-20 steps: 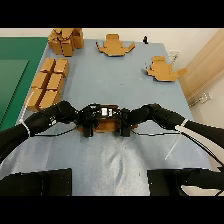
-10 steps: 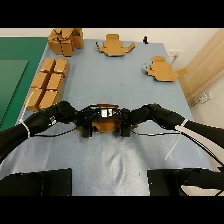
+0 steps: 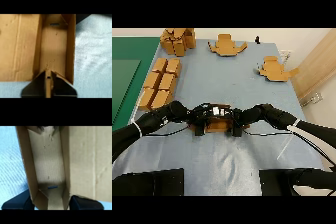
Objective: Fold the box.
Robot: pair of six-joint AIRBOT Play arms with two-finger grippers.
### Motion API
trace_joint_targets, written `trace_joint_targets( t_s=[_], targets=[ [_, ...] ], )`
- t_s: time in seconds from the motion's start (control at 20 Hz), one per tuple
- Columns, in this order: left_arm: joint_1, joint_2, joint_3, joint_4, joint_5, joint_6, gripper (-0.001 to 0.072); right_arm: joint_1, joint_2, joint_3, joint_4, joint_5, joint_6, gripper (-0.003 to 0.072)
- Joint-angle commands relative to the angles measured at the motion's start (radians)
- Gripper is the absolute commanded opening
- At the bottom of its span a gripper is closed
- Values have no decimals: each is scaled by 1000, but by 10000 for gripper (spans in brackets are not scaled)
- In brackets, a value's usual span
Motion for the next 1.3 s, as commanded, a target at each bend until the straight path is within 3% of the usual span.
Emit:
trace_joint_targets(
  t_s=[0.0,0.2,0.35,0.45,0.55,0.7,0.85,1.05,1.25],
  targets=[
    [44,34,0,133,-47,-92,18,0,-1,1,-1,-1,-1,7],
    [216,185,0,145,-138,-336,14,0,-1,1,-1,-1,-1,7],
    [410,275,-9,150,-189,-728,15,0,-1,1,-1,-1,-1,7],
    [544,265,-36,156,-288,-919,18,0,-1,1,0,-1,-1,7],
    [610,229,-85,129,-338,-959,18,0,-1,1,3,-1,-1,7],
    [587,150,-147,-56,-340,-887,18,0,-1,1,3,-1,-1,7],
    [492,55,-154,-271,-298,-746,19,0,-1,1,3,-1,-1,7],
    [373,-59,-153,-298,-241,-739,19,0,-1,1,3,-1,-1,7],
    [363,-81,-148,-442,-288,-607,19,0,-1,1,3,-2,-1,7]
  ],
)
